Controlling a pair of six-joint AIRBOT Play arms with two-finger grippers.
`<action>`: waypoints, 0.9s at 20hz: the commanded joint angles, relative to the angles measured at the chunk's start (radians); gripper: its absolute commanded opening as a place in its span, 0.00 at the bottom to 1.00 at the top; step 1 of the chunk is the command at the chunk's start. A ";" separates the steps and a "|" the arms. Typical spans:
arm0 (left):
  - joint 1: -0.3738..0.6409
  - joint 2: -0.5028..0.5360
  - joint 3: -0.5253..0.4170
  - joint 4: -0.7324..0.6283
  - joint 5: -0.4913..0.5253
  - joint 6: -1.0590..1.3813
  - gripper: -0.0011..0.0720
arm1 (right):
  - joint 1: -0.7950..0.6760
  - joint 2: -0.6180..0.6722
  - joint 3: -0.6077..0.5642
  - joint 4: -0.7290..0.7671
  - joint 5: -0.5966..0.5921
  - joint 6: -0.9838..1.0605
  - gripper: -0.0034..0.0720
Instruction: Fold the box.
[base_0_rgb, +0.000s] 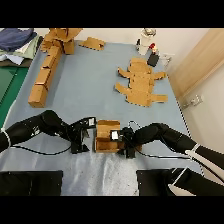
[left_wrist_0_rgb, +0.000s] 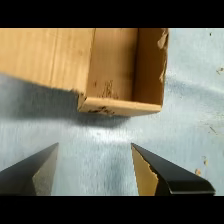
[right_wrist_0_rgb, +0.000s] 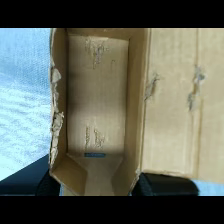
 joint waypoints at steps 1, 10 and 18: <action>-0.016 0.000 -0.037 -0.146 0.082 0.198 0.96 | 0.000 0.001 0.000 0.000 0.000 0.000 0.73; -0.028 0.000 -0.071 -0.256 0.101 0.262 0.96 | 0.000 0.001 0.000 0.000 0.000 0.000 0.73; -0.034 -0.001 -0.071 -0.235 0.098 0.268 0.96 | 0.000 0.001 0.000 0.000 0.000 0.000 0.73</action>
